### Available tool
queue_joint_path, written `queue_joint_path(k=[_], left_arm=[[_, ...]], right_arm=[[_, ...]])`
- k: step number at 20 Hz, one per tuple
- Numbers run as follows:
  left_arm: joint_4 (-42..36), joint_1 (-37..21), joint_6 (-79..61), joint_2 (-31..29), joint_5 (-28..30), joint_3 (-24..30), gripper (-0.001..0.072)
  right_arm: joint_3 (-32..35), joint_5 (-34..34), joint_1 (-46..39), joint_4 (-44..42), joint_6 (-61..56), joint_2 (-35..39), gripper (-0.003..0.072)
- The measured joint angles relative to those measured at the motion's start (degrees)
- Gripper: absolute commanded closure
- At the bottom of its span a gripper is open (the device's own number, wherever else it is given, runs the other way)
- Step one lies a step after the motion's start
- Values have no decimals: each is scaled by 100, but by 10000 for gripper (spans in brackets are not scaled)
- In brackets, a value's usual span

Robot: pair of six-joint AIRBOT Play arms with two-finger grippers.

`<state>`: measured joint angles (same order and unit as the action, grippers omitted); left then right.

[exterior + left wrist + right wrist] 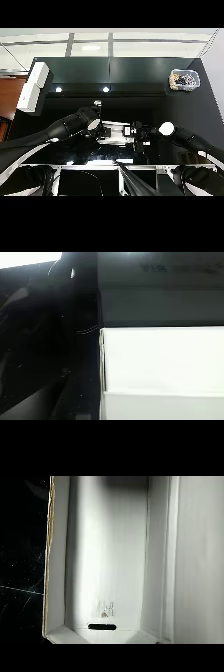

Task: Fold the box and place the chain.

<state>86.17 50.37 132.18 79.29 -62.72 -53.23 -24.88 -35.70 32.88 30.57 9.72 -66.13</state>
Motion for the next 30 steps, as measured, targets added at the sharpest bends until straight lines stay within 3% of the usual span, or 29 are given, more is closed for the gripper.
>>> queue_joint_path(k=[1,3,4,8,10,16,23,27,28,30], left_arm=[[-37,0,0,0,39,0,323],[-83,0,2,0,68,0,582],[-98,0,2,0,116,0,674],[-133,0,-11,0,157,0,681],[-140,0,-52,0,175,0,681],[-164,0,-127,0,275,-2,681],[-136,0,-177,0,188,0,681],[-122,0,-177,0,199,0,681],[-116,0,-179,0,197,0,681],[-116,0,-195,0,186,0,681]], right_arm=[[0,0,0,0,0,0,515],[0,0,0,-2,-2,0,515],[0,0,0,-2,-2,0,515],[0,-2,0,-15,-9,0,511],[0,0,0,-13,-28,0,74],[-11,-22,0,232,-313,448,74],[-15,-306,0,1316,-656,931,75],[-11,-452,0,1268,-693,960,78],[-11,-463,0,1154,-699,946,187],[-4,-487,0,1016,-708,922,204]])
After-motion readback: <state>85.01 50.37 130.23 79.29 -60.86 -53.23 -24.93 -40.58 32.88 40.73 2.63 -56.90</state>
